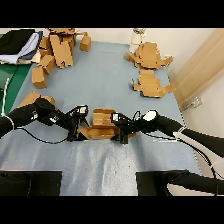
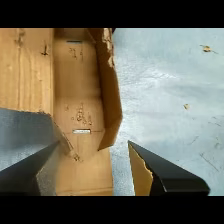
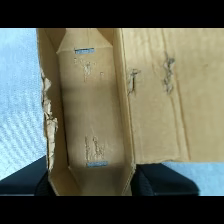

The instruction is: Fold the box.

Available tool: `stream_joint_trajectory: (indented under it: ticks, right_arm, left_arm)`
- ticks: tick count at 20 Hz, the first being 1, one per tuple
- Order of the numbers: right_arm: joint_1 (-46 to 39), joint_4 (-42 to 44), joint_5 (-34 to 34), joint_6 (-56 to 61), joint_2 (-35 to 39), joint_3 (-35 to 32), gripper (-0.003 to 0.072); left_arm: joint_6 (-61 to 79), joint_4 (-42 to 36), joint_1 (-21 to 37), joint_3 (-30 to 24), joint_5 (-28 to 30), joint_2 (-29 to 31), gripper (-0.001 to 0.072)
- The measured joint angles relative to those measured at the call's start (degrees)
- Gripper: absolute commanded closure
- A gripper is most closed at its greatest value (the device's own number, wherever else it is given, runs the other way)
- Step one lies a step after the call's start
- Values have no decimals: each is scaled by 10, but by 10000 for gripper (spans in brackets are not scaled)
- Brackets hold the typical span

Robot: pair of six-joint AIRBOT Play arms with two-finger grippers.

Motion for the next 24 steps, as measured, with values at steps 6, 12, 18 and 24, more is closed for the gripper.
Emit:
stream_joint_trajectory:
  ticks: [6, 12, 18, 24]
  right_arm:
    - [0, 0, 0, 0, 0, 0, 186]
    - [0, 0, 0, 0, 0, 0, 186]
    - [0, 0, 0, 0, 0, 0, 186]
    - [0, 0, 0, 0, 0, 0, 186]
  left_arm:
    - [-32, 4, -11, 0, 34, 0, 414]
    - [-39, -7, -14, 0, 38, 0, 417]
    - [-40, -19, -40, 0, 41, 0, 626]
    - [-40, -20, -50, 0, 50, 0, 626]
